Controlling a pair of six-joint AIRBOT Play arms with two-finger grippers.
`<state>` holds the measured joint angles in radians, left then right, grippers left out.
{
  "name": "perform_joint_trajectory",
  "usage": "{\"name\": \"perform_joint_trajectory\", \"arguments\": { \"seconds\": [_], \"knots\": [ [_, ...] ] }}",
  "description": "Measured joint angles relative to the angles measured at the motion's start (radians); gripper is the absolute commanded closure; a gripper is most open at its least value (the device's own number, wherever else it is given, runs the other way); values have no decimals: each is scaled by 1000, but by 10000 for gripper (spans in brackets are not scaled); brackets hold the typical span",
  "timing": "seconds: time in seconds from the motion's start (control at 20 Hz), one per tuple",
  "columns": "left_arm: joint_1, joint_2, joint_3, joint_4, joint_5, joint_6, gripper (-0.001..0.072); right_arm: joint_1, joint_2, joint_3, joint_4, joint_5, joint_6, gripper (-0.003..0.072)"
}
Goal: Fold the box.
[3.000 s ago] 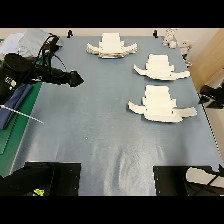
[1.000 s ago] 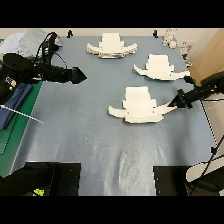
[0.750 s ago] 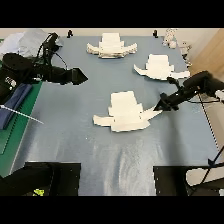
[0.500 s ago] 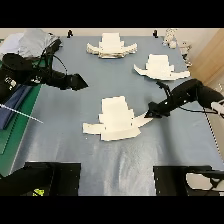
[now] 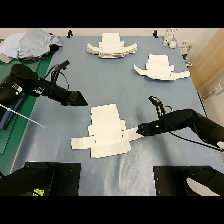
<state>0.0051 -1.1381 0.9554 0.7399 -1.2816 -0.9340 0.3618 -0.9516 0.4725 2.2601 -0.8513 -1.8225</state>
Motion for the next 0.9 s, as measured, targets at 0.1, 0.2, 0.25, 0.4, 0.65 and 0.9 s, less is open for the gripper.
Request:
{"name": "perform_joint_trajectory", "arguments": {
  "seconds": [0.1, 0.2, 0.25, 0.4, 0.65, 0.9],
  "knots": [
    [0, -8, -42, 5, 14, 3, 60, 18, 23, -24, -2, 24, 6, 686],
    [0, -27, -87, 10, 31, 4, 60, 26, 35, -37, -5, 38, 9, 686],
    [0, -42, -106, 10, 38, 6, 59, 29, 39, -40, -6, 44, 9, 686],
    [0, -109, -142, -19, 51, 27, 60, 34, 45, -46, -7, 51, 12, 686],
    [0, -246, -152, -153, 45, 114, 61, 36, 48, -49, -8, 55, 12, 686],
    [0, -354, -137, -248, -8, 190, 299, 36, 48, -50, -8, 55, 12, 686]
  ]
}}
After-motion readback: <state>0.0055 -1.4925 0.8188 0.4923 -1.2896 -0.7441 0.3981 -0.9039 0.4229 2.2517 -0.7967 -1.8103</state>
